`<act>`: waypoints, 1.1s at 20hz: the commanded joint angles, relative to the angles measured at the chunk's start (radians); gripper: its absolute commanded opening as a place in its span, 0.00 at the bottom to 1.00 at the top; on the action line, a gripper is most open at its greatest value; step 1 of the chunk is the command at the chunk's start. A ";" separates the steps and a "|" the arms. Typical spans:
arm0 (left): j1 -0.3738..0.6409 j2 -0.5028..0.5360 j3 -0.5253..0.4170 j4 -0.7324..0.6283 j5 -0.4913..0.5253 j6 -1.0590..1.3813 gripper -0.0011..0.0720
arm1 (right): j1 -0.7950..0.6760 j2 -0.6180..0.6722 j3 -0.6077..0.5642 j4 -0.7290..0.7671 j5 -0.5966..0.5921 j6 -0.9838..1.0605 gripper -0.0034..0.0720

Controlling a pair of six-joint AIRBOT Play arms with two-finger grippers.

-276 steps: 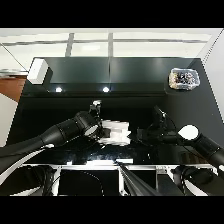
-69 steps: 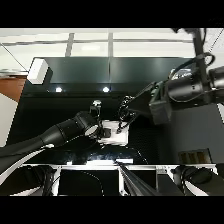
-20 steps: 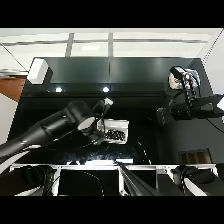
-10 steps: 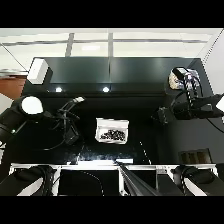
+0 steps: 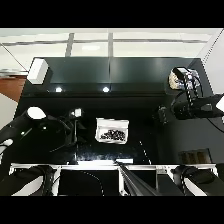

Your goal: Fold the box and place the chain.

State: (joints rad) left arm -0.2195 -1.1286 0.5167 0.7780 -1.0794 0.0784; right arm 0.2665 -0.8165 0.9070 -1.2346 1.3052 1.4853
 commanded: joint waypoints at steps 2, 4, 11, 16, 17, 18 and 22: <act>-0.086 -0.117 0.069 -0.030 0.032 0.206 0.98 | 0.000 0.001 0.000 0.000 -0.001 -0.028 0.88; -0.085 -0.171 0.095 -0.087 0.023 0.207 0.98 | 0.000 0.001 0.000 -0.001 -0.002 -0.029 0.88; -0.087 -0.211 0.117 -0.110 -0.021 0.229 0.98 | 0.000 0.001 0.000 -0.001 -0.005 -0.029 0.88; -0.087 -0.208 0.116 -0.184 -0.002 0.237 0.98 | 0.000 0.001 0.000 -0.001 -0.008 -0.029 0.88; -0.087 -0.208 0.116 -0.183 -0.002 0.237 0.98 | 0.000 0.001 0.000 -0.001 -0.008 -0.029 0.88; -0.087 -0.208 0.116 -0.183 -0.001 0.237 0.98 | 0.000 0.001 0.000 -0.001 -0.008 -0.029 0.88; -0.087 -0.208 0.116 -0.185 0.035 0.237 0.99 | 0.000 0.001 0.000 -0.001 -0.009 -0.029 0.88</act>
State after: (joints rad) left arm -0.3065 -1.3365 0.6323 0.5991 -1.0634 0.3149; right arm 0.2665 -0.8165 0.9070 -1.2358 1.2976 1.4555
